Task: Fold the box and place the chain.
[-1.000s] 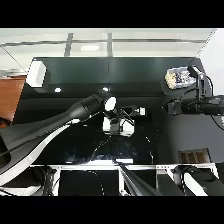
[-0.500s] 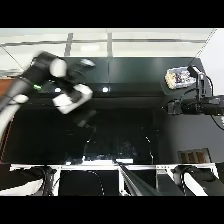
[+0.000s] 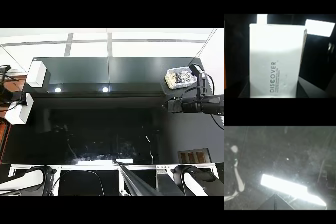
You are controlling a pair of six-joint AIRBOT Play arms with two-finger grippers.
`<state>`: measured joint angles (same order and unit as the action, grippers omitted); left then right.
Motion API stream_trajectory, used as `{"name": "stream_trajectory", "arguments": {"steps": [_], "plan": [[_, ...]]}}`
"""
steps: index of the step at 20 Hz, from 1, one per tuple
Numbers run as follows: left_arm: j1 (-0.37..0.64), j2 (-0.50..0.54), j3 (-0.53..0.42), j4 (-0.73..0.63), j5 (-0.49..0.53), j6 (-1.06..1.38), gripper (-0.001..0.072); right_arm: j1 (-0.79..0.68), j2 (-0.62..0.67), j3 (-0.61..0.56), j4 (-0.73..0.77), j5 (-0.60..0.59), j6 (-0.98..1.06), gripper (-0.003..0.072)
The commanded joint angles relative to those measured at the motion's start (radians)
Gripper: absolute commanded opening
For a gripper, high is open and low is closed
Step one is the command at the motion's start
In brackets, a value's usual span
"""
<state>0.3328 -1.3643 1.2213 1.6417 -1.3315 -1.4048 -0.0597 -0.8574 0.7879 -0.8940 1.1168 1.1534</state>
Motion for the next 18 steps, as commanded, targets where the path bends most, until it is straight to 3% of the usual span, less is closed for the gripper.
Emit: {"name": "stream_trajectory", "arguments": {"steps": [1, 4, 7, 12, 13, 14, 18], "plan": [[0.096, -0.056, -0.003, -0.109, 0.169, 0.189, 0.0360, -0.001, 0.000, 0.000, 0.002, -0.050, 0.024, 0.0014], [0.095, -0.174, 0.040, -0.166, 0.230, 0.235, 0.0359, 0.000, -0.001, 0.000, 0.003, -0.089, 0.048, 0.0014], [0.091, -0.303, 0.152, -0.180, 0.220, 0.235, 0.0359, 0.000, -0.001, 0.000, 0.002, -0.096, 0.048, 0.0014], [0.070, -0.396, 0.325, -0.284, 0.222, 0.230, 0.0362, 0.000, -0.001, 0.000, 0.002, -0.108, 0.048, 0.0014], [0.065, -0.396, 0.344, -0.293, 0.223, 0.230, 0.0458, 0.000, -0.001, 0.000, 0.002, -0.107, 0.048, 0.0014], [0.059, -0.396, 0.367, -0.292, 0.216, 0.222, 0.0719, 0.000, -0.001, 0.000, 0.003, -0.107, 0.049, 0.0014], [0.052, -0.390, 0.567, -0.282, 0.018, 0.132, 0.0710, 0.010, -0.002, 0.000, 0.002, -0.112, 0.047, 0.0014]]}}
